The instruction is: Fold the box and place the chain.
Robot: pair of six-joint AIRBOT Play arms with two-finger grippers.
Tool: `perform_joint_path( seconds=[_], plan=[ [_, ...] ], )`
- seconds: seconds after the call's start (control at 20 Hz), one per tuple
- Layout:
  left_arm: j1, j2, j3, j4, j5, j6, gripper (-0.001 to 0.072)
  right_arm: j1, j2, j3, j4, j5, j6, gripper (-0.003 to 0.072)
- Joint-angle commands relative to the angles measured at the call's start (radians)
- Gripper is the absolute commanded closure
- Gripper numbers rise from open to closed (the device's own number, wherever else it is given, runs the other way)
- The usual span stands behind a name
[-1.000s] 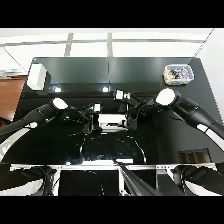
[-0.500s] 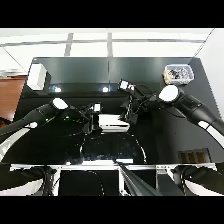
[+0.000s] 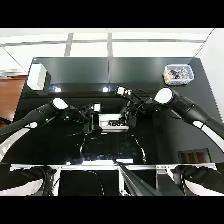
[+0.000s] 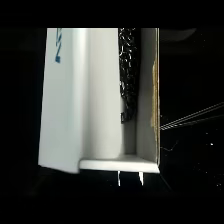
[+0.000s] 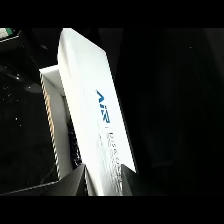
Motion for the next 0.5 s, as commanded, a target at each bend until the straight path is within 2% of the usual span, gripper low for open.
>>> perform_joint_path(
  seconds=[0.0, 0.45],
  plan=[
    [-0.001, -0.001, 0.001, 0.000, -0.001, 0.002, 0.0248, 0.009, -0.002, 0.000, -0.008, 0.031, -0.001, 0.0432],
    [-0.001, -0.001, 0.001, 0.000, -0.001, 0.002, 0.0249, 0.034, -0.001, 0.000, -0.056, 0.039, 0.000, 0.0427]
  ],
)
